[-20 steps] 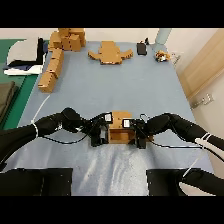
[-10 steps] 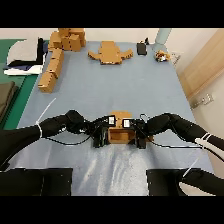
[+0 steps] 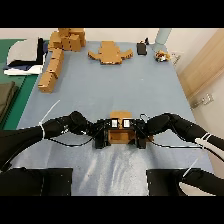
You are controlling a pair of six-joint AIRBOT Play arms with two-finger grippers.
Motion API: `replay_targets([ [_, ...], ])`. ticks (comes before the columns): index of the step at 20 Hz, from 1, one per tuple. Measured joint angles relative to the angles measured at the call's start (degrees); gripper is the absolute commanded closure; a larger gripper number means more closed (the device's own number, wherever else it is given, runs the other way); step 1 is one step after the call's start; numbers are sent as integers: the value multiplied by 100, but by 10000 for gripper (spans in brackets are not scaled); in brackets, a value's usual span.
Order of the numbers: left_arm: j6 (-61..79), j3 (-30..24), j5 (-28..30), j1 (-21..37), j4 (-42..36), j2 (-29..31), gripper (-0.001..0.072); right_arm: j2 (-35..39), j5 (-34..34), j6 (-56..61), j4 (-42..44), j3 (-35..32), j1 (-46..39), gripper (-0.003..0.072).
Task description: Fold the box.
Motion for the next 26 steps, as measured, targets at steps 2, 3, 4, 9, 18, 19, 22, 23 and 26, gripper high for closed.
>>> replay_targets([
  [2,-4,7,2,-11,15,-7,196,0,0,0,2,0,0,254],
  [3,-13,11,20,-13,22,-7,235,0,2,-7,0,0,0,254],
  [4,-15,11,20,-17,28,-7,235,0,-2,-7,2,0,0,254],
  [9,-15,11,11,-17,39,-7,235,0,0,-4,2,0,0,254],
  [18,-13,11,4,-17,44,-7,235,0,0,-2,0,0,0,254],
  [19,-13,11,2,-17,44,-7,235,0,0,-2,2,0,0,254],
  [22,-13,11,2,-17,44,-7,235,0,-2,-2,2,0,0,255],
  [23,-11,11,0,-17,44,-7,235,0,0,-2,0,0,0,254],
  [26,-11,11,0,-17,46,-7,235,0,0,-2,2,0,0,254],
])
